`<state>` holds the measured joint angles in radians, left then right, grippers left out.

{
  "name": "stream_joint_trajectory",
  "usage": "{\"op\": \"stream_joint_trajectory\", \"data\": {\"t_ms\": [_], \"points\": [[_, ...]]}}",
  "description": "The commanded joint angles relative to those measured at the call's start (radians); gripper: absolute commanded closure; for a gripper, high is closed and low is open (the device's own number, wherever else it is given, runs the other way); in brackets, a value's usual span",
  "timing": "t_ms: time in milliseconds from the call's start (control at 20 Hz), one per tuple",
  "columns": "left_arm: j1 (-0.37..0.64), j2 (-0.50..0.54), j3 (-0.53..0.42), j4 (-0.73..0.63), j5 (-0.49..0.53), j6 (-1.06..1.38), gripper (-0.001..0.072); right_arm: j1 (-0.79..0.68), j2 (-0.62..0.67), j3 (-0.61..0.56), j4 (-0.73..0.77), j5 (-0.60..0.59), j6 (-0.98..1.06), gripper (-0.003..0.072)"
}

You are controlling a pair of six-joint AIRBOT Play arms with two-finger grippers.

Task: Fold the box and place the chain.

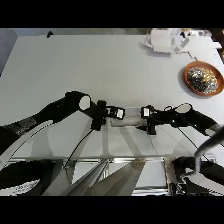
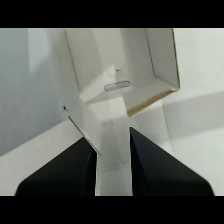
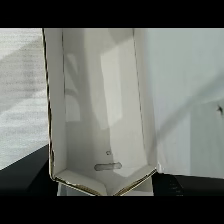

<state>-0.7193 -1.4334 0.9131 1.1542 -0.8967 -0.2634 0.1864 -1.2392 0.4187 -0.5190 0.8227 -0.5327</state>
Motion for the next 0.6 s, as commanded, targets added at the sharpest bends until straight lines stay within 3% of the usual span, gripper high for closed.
{"op": "stream_joint_trajectory", "data": {"t_ms": [0,200,550], "points": [[-0.013,-0.008,0.0,-0.071,0.031,0.014,0.0506,0.0,0.001,0.0,0.0,0.0,0.0,0.0286],[-0.05,-0.021,0.0,-0.133,0.044,0.018,0.0507,0.0,0.001,0.0,0.0,0.0,0.0,0.0286],[-0.067,-0.029,0.0,-0.182,0.158,0.016,0.051,0.0,0.001,0.0,0.0,0.0,0.0,0.0286]]}}
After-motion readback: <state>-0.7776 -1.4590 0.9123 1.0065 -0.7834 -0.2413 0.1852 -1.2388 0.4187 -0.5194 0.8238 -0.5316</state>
